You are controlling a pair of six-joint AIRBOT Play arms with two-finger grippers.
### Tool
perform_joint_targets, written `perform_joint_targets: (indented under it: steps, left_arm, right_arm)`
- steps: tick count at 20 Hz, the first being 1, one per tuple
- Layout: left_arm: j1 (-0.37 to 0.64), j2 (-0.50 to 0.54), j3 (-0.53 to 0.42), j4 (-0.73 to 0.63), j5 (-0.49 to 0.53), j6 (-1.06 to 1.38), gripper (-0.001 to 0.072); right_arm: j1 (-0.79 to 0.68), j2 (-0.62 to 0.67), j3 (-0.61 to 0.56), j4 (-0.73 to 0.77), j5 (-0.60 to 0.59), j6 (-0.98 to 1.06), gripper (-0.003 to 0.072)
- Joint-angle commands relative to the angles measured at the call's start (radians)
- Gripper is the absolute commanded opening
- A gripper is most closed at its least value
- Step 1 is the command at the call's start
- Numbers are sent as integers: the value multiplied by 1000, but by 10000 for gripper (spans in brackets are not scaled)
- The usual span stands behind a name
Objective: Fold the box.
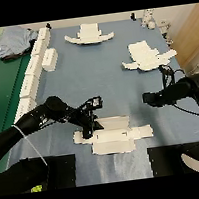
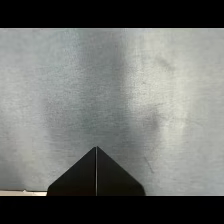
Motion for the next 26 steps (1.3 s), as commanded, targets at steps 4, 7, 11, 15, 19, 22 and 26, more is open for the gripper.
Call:
perform_joint_targets:
  steps: [4,7,11,15,19,22,26]
  left_arm:
    - [0,0,1,-1,-1,-12,17]
    - [0,0,2,-1,0,-12,17]
    - [0,0,2,-1,0,-12,17]
    - [0,0,2,-1,0,-12,17]
    - [0,0,2,-1,0,-12,17]
    - [0,0,2,-2,0,-12,17]
    - [0,0,2,-2,0,-12,18]
  right_arm:
    - [2,2,1,77,-50,-72,4]
    - [60,48,1,114,-142,-96,3]
    - [262,204,0,135,-286,-8,3]
    - [576,315,-20,200,-286,8,3]
    - [926,264,-109,166,-179,-149,188]
    - [1087,137,-118,-60,-82,-280,600]
    - [1104,14,-111,-294,-14,-282,716]
